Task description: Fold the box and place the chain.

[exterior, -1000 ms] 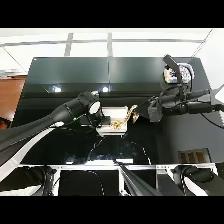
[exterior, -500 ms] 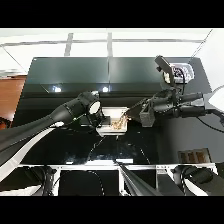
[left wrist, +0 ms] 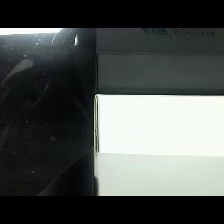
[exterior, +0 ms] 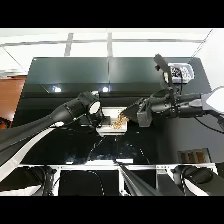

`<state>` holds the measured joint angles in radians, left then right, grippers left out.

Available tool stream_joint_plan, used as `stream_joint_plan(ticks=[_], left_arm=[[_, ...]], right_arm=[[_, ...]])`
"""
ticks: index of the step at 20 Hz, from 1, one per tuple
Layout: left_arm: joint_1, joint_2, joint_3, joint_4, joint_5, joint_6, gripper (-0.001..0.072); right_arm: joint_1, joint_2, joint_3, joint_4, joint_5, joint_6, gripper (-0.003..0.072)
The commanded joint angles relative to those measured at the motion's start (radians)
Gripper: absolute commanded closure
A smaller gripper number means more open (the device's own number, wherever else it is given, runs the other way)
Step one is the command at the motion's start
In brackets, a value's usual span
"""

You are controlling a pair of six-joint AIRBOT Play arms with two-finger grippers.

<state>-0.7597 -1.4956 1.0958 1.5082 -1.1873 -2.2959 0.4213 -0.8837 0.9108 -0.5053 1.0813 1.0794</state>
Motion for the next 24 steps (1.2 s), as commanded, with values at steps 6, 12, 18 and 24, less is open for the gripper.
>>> stream_joint_plan(ticks=[6,12,18,24], left_arm=[[0.000,0.000,0.000,0.002,0.000,0.000,0.0682],[0.000,0.000,0.000,0.002,0.000,0.000,0.0682],[0.000,0.000,0.000,0.002,0.000,0.000,0.0682],[0.000,0.000,0.000,0.002,0.001,0.000,0.0682]], right_arm=[[0.044,-0.101,-0.009,-0.063,-0.092,0.021,0.0674],[0.033,-0.128,-0.009,-0.105,-0.157,0.021,0.0674],[0.003,-0.127,0.016,-0.046,-0.173,0.016,0.0673],[0.003,-0.128,0.014,-0.137,-0.132,0.026,0.0673]])
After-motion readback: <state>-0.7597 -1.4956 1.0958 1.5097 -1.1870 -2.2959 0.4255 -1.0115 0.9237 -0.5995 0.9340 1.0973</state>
